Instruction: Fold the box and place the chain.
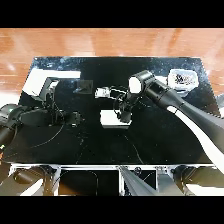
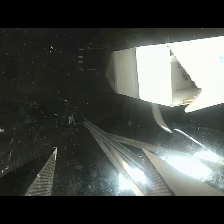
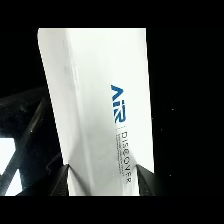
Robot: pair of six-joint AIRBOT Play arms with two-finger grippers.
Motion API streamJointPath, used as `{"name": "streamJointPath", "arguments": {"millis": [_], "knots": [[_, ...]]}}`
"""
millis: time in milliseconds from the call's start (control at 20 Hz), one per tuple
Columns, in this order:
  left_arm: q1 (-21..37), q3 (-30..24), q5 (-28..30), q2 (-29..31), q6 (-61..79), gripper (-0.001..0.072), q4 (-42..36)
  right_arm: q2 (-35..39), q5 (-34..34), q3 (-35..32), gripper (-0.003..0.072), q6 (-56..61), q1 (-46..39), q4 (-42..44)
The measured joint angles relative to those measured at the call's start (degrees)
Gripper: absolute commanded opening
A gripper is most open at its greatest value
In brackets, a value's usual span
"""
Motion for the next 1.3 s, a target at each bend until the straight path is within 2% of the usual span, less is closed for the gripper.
{"name": "streamJointPath", "arguments": {"millis": [200,250,300,1050,1100,1150,1300], "knots": [[0.0,0.0,0.0,0.0,0.0,0.0616,0.0,-0.3,-1.4,0.0,0.0477,0.4,0.0,0.0],[0.0,0.0,0.0,0.0,0.0,0.0616,0.0,-0.4,-1.7,0.0,0.0341,0.6,0.0,-0.1],[0.0,0.0,0.0,0.0,0.0,0.0616,0.0,-0.5,-2.3,0.0,0.0307,0.6,0.0,-0.2],[0.0,0.0,0.0,0.0,0.0,0.0616,0.0,-1.0,-1.9,-1.2,0.0316,1.9,0.0,0.0],[0.0,0.0,0.0,0.0,0.0,0.0616,0.0,-1.1,-1.6,-1.4,0.0338,2.1,0.2,-0.1],[0.0,0.0,0.0,0.0,0.0,0.0616,0.0,-1.1,-1.2,-1.6,0.0463,2.2,0.3,-0.1],[0.0,0.0,0.0,0.0,0.0,0.0616,0.0,-1.2,-0.7,-1.9,0.0461,2.6,0.8,-0.1]]}}
